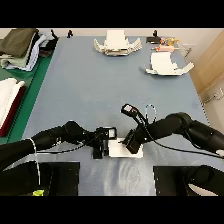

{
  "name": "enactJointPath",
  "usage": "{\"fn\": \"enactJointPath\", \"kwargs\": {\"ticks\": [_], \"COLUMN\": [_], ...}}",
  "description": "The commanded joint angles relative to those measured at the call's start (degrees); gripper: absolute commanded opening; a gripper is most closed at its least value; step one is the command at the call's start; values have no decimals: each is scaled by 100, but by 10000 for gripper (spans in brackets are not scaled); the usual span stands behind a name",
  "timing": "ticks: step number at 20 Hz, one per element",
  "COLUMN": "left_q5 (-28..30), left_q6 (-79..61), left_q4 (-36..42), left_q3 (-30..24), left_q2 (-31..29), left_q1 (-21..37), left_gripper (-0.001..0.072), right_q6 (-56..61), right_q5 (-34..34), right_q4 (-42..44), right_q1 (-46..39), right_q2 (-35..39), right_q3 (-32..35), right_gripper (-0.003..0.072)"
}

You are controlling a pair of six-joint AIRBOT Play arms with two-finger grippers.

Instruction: Fold the box.

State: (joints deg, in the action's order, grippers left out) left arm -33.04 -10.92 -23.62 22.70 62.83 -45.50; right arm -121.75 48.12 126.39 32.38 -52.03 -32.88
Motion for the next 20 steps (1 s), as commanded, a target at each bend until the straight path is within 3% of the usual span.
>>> {"fn": "enactJointPath", "kwargs": {"ticks": [1,3,4,7,9,10,20], "left_q5": [2,2,2,2,2,2,2], "left_q6": [0,0,0,0,0,0,0], "left_q4": [2,2,2,2,2,2,4], "left_q3": [4,4,4,4,4,4,4], "left_q2": [-2,-2,-2,-2,-2,-2,-2], "left_q1": [0,0,0,0,0,0,0], "left_gripper": [598,597,597,598,598,597,597], "right_q6": [-190,-310,-365,-389,-396,-404,-1340], "right_q5": [-846,-892,-918,-929,-935,-975,-1329], "right_q4": [-444,-879,-1145,-1891,-2341,-2586,-2846], "right_q1": [697,1134,1327,1681,1709,1711,1738], "right_q2": [466,498,496,496,496,496,623], "right_q3": [332,330,330,310,310,308,308], "right_gripper": [2,3,40,365,411,479,487]}}
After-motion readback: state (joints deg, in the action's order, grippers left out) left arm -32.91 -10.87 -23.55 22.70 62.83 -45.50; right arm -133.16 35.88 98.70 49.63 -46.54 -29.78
